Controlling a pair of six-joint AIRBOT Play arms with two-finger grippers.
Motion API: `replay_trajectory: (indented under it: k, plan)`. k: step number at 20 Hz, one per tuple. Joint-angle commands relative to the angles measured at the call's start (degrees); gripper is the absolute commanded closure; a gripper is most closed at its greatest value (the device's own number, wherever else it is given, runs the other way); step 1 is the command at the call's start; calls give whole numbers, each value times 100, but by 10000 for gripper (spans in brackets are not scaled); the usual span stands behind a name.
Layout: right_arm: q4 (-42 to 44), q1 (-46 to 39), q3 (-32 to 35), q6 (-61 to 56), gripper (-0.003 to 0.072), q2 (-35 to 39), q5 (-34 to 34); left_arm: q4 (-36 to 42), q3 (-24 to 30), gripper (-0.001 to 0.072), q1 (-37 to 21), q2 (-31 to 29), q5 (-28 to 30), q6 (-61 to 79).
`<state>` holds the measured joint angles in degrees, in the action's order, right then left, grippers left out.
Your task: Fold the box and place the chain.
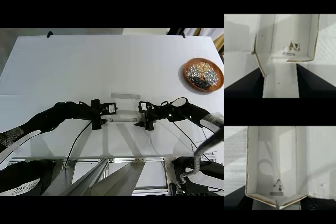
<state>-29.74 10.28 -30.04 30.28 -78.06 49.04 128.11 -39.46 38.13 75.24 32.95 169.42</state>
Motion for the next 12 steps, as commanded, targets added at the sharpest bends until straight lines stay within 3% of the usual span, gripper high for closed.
replay_trajectory:
  k: [1, 3, 6, 8, 10, 12]
  plan:
    - [2, 0, -7, -2, 369, -4, 2, 4, -4, 279, 52, 2, 57, 2]
    - [2, 0, -7, -2, 369, -4, 0, 4, -4, 328, 55, -2, 251, 2]
    - [2, 0, -7, -2, 369, -4, 2, 4, -4, 328, 55, -4, 260, 0]
    - [2, 0, -7, -2, 369, -4, 2, 4, -4, 339, 55, -4, 131, 2]
    - [2, 0, -7, -2, 369, -4, 2, 4, -4, 433, 55, -7, -136, 2]
    - [2, 0, -7, -2, 369, -4, 2, 4, -4, 443, 61, -7, -463, 0]
